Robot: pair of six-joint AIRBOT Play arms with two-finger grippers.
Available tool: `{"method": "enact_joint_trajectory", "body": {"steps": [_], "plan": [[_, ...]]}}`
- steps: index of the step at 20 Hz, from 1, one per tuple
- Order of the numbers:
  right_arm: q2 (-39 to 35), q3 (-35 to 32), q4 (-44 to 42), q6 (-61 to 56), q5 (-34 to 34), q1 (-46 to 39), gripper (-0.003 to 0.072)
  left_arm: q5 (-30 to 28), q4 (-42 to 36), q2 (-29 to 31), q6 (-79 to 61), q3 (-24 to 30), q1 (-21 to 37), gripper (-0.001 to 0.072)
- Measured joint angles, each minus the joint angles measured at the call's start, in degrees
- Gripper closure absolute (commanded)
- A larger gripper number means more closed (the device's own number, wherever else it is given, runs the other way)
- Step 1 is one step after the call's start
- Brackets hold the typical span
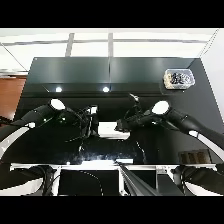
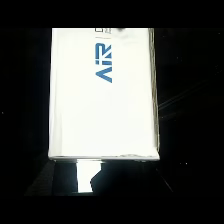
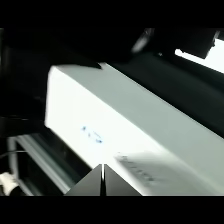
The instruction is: Fold the box and place the chain.
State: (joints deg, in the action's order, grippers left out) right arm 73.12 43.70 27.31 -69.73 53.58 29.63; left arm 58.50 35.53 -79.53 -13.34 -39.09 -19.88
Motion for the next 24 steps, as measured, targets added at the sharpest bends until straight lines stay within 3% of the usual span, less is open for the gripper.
{"method": "enact_joint_trajectory", "body": {"steps": [1, 3, 9, 13, 18, 24], "plan": [[-1.44, 0.72, -0.09, 0.37, 2.27, -1.03, 0.0673, 0.00, 0.00, 0.04, 0.00, 0.00, 0.11, 0.0319], [-5.46, 1.99, 1.20, 0.70, 6.91, -4.15, 0.0672, 0.42, 0.46, 0.44, 0.20, 0.02, 0.63, -0.0009], [-17.75, 3.23, 8.61, -0.70, 15.89, -19.17, 0.0672, 2.54, 6.58, 6.05, 6.29, 0.04, 4.90, -0.0009], [-20.92, 3.34, 10.78, -1.27, 17.90, -27.04, 0.0672, 6.16, 7.72, 11.67, 10.95, -0.15, 5.99, -0.0006], [-21.88, 3.34, 11.89, -1.64, 16.09, -29.92, 0.0673, 3.52, 6.03, 12.02, 16.72, -4.26, -3.65, -0.0005], [-22.08, 3.34, 12.31, -1.64, 15.37, -30.47, 0.0673, -1.33, 6.64, 3.13, 21.53, -13.49, -12.70, -0.0006]]}}
